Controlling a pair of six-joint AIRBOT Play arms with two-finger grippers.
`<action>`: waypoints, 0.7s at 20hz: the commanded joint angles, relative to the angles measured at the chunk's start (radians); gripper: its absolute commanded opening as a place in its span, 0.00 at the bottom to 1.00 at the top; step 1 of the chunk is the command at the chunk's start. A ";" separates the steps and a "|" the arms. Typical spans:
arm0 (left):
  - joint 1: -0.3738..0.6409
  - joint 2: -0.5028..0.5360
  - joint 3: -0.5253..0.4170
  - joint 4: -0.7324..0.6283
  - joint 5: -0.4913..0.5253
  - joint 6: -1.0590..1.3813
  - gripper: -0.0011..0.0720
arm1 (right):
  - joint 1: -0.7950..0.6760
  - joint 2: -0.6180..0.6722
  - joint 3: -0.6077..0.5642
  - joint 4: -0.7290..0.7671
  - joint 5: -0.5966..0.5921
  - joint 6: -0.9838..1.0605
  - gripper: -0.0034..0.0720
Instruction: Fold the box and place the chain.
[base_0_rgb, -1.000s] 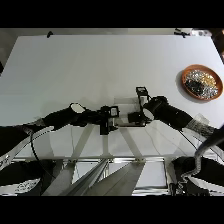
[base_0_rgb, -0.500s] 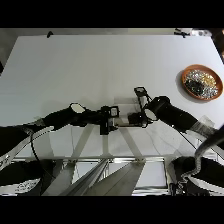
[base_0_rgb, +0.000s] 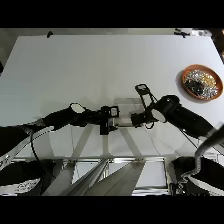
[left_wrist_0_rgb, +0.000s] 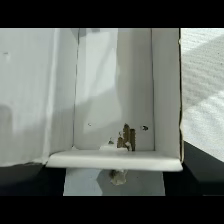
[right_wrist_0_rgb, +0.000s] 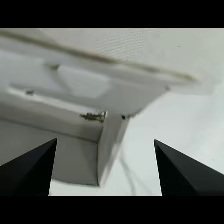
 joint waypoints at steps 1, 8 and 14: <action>0.000 0.000 0.000 0.000 0.000 0.000 0.25 | -0.009 0.163 0.001 -0.037 0.058 -0.093 0.94; 0.000 0.000 0.000 0.000 0.000 0.000 0.25 | -0.610 0.262 0.023 -0.129 -0.097 -0.319 0.91; 0.000 0.000 0.000 0.000 0.000 0.000 0.25 | -1.034 0.022 0.102 -0.035 -0.292 -0.453 0.91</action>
